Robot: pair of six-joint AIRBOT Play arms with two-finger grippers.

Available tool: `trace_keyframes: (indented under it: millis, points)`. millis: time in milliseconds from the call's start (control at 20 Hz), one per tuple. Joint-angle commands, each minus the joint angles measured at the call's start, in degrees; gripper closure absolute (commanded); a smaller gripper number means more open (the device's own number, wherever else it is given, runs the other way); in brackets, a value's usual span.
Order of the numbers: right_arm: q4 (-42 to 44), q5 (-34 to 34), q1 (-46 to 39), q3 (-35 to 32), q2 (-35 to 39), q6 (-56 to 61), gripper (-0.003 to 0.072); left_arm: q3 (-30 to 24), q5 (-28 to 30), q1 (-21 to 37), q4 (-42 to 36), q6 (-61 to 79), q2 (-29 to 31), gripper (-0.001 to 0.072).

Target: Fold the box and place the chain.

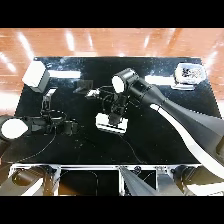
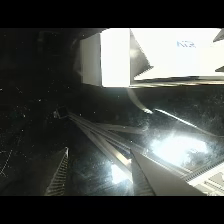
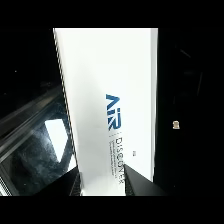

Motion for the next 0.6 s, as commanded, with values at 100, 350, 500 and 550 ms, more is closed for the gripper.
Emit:
trace_keyframes:
  millis: [100, 350, 500, 550]
  points:
    - [1.4, 0.2, 0.1, 0.0, 0.0, 0.0, 0.0355, 0.0, 0.1, 0.0, 0.0, 0.0, 0.0, 0.0205]
    - [-0.1, -1.0, 2.1, 0.0, 0.0, 1.1, 0.0354, 0.0, 0.1, 0.0, 0.0, 0.0, 0.0, 0.0205]
    - [-0.3, -1.0, 3.4, 0.0, 0.0, 2.3, 0.0230, 0.0, 0.1, 0.0, 0.0, 0.0, 0.0, 0.0205]
    - [-0.3, -1.0, 3.6, 0.0, 0.0, 2.4, 0.0230, 0.0, 0.1, 0.0, 0.0, 0.0, 0.0, 0.0205]
